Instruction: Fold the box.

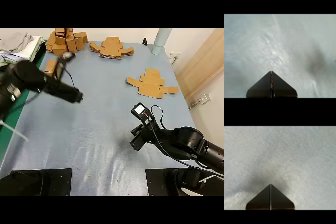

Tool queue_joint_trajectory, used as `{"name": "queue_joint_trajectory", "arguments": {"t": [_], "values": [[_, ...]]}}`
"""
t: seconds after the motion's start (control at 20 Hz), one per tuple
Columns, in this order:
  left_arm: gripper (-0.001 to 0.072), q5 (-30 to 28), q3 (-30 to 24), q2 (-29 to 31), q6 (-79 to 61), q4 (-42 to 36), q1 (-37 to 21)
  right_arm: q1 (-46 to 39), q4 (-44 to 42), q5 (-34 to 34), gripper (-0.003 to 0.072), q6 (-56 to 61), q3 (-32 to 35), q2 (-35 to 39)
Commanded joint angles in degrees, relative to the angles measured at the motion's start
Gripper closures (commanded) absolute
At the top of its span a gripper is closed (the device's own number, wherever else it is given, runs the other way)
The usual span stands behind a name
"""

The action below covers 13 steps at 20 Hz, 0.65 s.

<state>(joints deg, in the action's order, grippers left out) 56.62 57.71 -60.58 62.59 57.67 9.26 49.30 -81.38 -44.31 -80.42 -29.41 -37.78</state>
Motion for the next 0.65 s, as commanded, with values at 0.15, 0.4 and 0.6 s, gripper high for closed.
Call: {"name": "queue_joint_trajectory", "arguments": {"t": [0.15,0.4,0.6], "values": [[0.0697,-10.45,-10.34,0.94,0.46,-1.07,9.92,-0.02,-0.02,0.02,0.0681,0.02,-0.04,-0.02],[0.0697,-12.31,-10.34,0.09,0.44,-1.31,11.47,-0.02,-0.02,0.02,0.0680,0.02,-0.04,-0.02],[0.0696,-12.31,-10.34,0.11,0.44,-1.29,11.47,-0.02,-0.02,0.02,0.0680,0.02,-0.04,-0.02]]}}
